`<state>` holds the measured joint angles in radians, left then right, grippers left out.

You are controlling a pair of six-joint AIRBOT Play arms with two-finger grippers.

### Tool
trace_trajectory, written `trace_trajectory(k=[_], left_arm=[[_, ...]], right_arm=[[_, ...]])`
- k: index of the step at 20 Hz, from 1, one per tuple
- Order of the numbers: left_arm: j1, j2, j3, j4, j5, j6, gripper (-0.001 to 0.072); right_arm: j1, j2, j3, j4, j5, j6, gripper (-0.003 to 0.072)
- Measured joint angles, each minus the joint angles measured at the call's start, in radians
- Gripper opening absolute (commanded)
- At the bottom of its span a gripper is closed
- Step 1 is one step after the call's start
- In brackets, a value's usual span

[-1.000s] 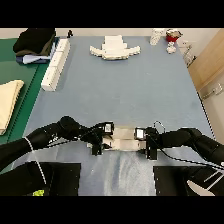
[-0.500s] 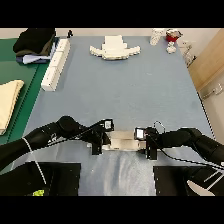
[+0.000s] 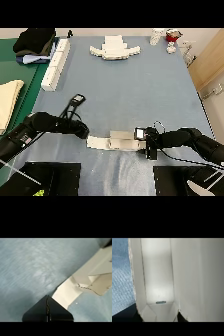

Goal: Fold the box.

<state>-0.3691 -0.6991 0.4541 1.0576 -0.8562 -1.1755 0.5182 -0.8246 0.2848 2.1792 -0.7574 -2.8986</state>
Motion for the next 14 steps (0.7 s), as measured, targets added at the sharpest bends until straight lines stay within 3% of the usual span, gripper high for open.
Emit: trace_trajectory(k=[3,6,9,14], left_arm=[[0.129,0.034,-0.011,0.090,-0.100,-0.229,0.0016],[0.168,0.019,-0.059,0.012,-0.146,-0.276,0.0015],[0.111,-0.017,-0.119,-0.122,-0.098,-0.261,0.0015],[-0.083,-0.088,-0.148,-0.263,0.058,-0.237,0.0015]], right_arm=[[0.000,0.000,0.000,0.000,0.000,0.000,0.0507],[0.000,0.000,0.000,0.000,0.000,0.000,0.0507],[0.000,0.000,0.000,0.000,0.000,0.000,0.0507],[0.000,0.000,0.000,0.000,0.000,0.000,0.0507]])
